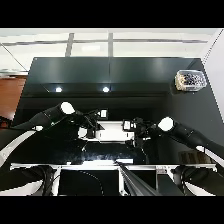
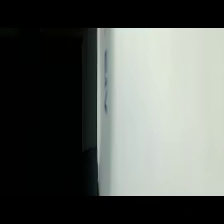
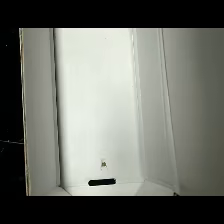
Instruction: Fold the box and place the chain.
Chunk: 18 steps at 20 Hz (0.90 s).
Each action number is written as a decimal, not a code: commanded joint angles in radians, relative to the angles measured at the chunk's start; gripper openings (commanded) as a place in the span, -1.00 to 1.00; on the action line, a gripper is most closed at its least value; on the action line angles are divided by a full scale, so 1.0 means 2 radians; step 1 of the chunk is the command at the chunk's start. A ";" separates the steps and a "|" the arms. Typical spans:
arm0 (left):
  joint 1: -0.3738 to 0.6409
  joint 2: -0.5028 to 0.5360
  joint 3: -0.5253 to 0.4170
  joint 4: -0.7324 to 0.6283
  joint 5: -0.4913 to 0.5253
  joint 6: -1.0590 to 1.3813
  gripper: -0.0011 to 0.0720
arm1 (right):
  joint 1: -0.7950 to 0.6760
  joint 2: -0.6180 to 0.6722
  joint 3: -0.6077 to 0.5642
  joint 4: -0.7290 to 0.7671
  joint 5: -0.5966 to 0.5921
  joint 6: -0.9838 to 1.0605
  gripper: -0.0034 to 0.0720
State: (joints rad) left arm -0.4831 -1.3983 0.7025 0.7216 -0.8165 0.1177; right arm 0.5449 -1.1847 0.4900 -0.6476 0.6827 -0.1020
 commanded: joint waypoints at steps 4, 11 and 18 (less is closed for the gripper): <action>0.000 0.000 0.000 0.000 0.001 0.001 -0.90 | 0.000 -0.004 0.000 0.000 -0.007 -0.006 0.96; 0.000 0.005 0.000 0.000 -0.003 -0.007 -0.90 | 0.000 -0.004 0.000 0.000 -0.006 -0.006 0.52; 0.027 0.093 0.001 0.109 -0.007 -0.130 0.93 | 0.000 -0.004 0.000 0.000 -0.005 -0.005 0.52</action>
